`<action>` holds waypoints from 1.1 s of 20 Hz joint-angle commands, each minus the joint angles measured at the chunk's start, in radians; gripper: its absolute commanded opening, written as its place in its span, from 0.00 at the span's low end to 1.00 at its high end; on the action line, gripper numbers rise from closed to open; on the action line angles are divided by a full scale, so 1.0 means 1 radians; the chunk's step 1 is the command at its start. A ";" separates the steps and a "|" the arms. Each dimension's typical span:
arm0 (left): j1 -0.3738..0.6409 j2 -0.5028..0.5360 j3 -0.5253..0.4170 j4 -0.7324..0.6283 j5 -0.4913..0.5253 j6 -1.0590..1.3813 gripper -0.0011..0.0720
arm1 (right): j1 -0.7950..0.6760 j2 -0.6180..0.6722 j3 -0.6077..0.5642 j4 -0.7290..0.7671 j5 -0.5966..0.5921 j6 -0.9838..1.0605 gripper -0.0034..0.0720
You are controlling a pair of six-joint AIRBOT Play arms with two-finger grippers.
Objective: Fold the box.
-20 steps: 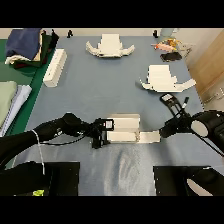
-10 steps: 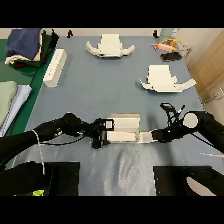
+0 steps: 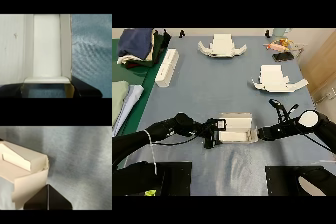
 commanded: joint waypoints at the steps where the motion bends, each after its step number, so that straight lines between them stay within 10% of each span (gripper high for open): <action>1: 0.000 0.000 0.001 0.000 0.002 0.001 0.63 | 0.000 0.041 0.000 0.047 -0.002 -0.014 0.14; 7: 0.000 0.000 0.001 0.000 0.002 0.001 0.63 | 0.002 0.035 0.000 0.163 -0.029 -0.101 0.54; 16: 0.000 0.000 0.001 0.000 0.002 0.001 0.63 | 0.053 -0.068 0.024 0.120 -0.109 -0.067 0.54; 22: 0.000 0.000 0.001 0.000 0.002 0.001 0.63 | 0.340 -0.069 0.114 -0.369 -0.149 0.498 0.54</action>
